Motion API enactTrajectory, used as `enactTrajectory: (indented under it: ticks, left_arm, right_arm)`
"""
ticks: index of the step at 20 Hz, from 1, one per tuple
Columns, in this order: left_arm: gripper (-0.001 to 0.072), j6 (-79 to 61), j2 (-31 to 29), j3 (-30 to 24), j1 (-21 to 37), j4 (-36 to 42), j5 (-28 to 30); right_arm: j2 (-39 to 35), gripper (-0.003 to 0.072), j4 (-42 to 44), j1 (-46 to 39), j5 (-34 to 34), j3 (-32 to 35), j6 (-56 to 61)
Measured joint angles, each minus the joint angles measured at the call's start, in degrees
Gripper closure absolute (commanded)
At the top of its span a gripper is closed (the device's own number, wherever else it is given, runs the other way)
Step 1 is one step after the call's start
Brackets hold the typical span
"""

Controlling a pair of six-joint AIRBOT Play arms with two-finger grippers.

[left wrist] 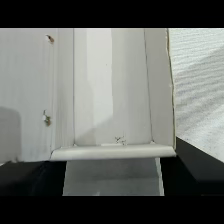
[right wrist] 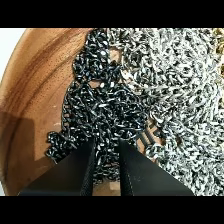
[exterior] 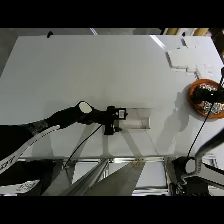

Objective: Fold the box and place the chain.

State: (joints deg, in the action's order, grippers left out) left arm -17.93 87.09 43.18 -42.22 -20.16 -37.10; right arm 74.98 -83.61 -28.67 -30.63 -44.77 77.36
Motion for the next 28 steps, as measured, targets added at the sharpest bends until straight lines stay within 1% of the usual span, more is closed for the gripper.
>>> enactTrajectory:
  ticks: [7, 8, 9, 10, 13, 17, 20, 23, 26, 28]
  left_arm:
    - [0.0491, 0.0, 0.0, 0.0, 0.0, 0.0, 0.0]
    - [0.0491, 0.0, 0.0, 0.0, 0.0, 0.02, -0.02]
    - [0.0491, 0.0, 0.0, 0.0, 0.0, 0.02, -0.02]
    - [0.0491, 0.0, 0.0, 0.0, 0.0, 0.02, 0.0]
    - [0.0491, 0.0, 0.0, 0.0, 0.0, 0.02, 0.0]
    - [0.0491, 0.0, 0.0, 0.0, 0.0, 0.0, -0.02]
    - [0.0491, 0.0, 0.0, 0.0, 0.0, 0.0, 0.0]
    - [0.0491, 0.0, 0.0, 0.0, 0.0, 0.0, -0.02]
    - [0.0491, 0.0, 0.0, 0.0, 0.0, 0.02, 0.0]
    - [0.0491, 0.0, 0.0, 0.0, 0.0, 0.0, 0.0]
  right_arm:
    - [0.79, 0.053, 0.11, -0.11, 0.13, -0.04, 0.2]
    - [1.05, 0.0547, 0.22, -0.11, 0.17, -0.04, 0.22]
    - [1.25, 0.063, 0.2, -0.11, -0.02, -0.04, 0.22]
    - [1.27, 0.0666, 0.07, -0.11, -0.5, -0.04, 0.22]
    - [-0.07, 0.0666, 0.04, -0.13, -1.27, -0.02, 0.24]
    - [-5.11, 0.0666, 0.52, -0.13, -3.56, -0.02, 0.2]
    - [-10.6, 0.0667, 3.76, -0.07, -8.17, -0.02, -0.28]
    - [-17.86, 0.0667, 10.95, 1.46, -15.65, -0.02, -3.56]
    - [-25.05, 0.0667, 18.43, 6.27, -23.26, -0.02, -7.5]
    - [-28.87, 0.0667, 21.92, 11.8, -27.61, -0.02, -9.75]
